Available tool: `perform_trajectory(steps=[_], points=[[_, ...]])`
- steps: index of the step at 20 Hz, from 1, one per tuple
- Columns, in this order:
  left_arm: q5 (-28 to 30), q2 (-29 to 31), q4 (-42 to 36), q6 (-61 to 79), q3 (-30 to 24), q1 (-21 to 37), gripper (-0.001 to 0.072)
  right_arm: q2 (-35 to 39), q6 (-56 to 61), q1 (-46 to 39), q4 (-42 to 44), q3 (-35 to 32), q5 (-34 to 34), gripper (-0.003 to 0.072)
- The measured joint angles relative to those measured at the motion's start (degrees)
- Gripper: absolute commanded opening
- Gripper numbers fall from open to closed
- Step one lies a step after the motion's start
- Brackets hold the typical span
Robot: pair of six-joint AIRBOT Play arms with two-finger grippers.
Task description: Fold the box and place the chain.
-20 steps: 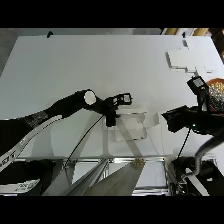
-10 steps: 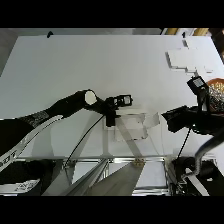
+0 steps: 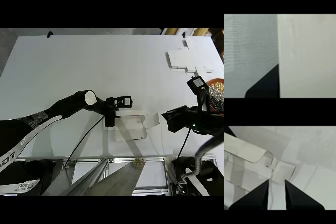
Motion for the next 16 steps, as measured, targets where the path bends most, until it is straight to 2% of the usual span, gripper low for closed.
perform_trajectory(steps=[16], points=[[-0.8, -0.7, -1.7, 4.5, 0.1, -1.3, 0.0007, 0.0, 0.0, 0.0, 0.0, 0.0, 0.0, 0.0227]])
